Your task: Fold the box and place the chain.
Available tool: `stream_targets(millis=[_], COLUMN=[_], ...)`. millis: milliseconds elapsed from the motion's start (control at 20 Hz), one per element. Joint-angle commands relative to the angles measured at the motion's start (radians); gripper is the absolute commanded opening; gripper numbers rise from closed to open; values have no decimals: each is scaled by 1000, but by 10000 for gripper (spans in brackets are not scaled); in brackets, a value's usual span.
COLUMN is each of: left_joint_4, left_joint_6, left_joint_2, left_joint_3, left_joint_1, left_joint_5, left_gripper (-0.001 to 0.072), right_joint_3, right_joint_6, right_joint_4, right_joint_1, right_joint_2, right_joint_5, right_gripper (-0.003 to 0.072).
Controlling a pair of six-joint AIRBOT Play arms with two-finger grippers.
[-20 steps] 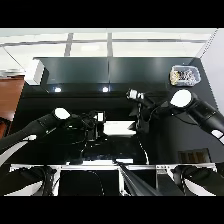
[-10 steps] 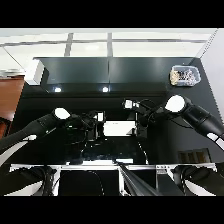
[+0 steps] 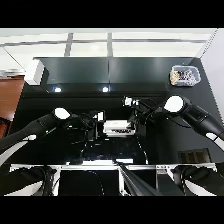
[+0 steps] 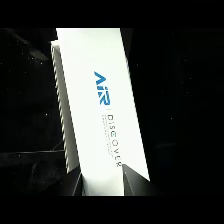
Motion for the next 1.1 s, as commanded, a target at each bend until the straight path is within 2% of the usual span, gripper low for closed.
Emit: stream_targets(millis=[0,350,500,950,1000,1050], left_joint_4=[0,0,0,0,0,0], left_joint_6=[2,2,2,2,2,2], left_joint_2=[0,0,0,0,0,0], left_joint_3=[1,1,1,1,1,1], left_joint_1=[0,0,0,0,0,0], left_joint_5=[0,0,0,0,0,0], left_gripper=[415,416,416,415,415,416], right_joint_3=[0,-1,-1,-1,-1,-1], right_joint_6=[14,13,13,13,14,14], right_joint_4=[-5,-6,-6,-51,-55,-53], right_joint_1=[0,0,0,22,32,40], right_joint_2=[-1,-4,-4,-4,-4,-4], right_joint_5=[-2,2,2,1,-3,-6], right_gripper=[235,238,275,281,347,347])
